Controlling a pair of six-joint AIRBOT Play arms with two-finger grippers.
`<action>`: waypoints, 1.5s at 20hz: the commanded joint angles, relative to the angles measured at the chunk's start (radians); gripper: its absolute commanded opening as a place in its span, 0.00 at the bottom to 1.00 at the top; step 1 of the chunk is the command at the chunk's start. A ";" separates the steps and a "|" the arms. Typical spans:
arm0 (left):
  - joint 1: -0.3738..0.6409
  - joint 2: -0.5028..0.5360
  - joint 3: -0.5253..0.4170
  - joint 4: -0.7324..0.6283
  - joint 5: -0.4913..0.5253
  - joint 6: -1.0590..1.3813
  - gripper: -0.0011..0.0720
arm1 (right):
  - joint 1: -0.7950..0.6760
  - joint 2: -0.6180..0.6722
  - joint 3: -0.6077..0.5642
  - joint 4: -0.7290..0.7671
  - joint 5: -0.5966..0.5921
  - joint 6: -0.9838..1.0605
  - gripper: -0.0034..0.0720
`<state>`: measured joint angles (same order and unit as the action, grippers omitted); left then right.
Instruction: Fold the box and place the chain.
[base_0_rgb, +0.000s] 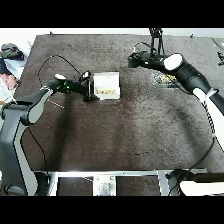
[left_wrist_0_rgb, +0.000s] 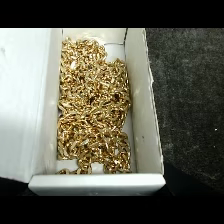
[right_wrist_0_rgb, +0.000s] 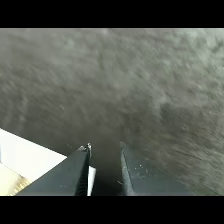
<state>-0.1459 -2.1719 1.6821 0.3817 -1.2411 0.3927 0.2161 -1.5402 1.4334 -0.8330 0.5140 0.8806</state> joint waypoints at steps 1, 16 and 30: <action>-0.001 0.001 0.000 0.000 0.000 0.000 0.49 | -0.137 -0.145 0.136 0.329 0.301 -0.362 0.33; -0.001 0.000 0.000 0.000 0.000 0.000 0.49 | -0.130 -0.591 0.515 0.472 0.661 -0.645 0.25; -0.001 0.001 0.000 0.000 0.000 0.000 0.49 | -0.111 -0.589 0.545 0.451 0.917 -0.731 0.38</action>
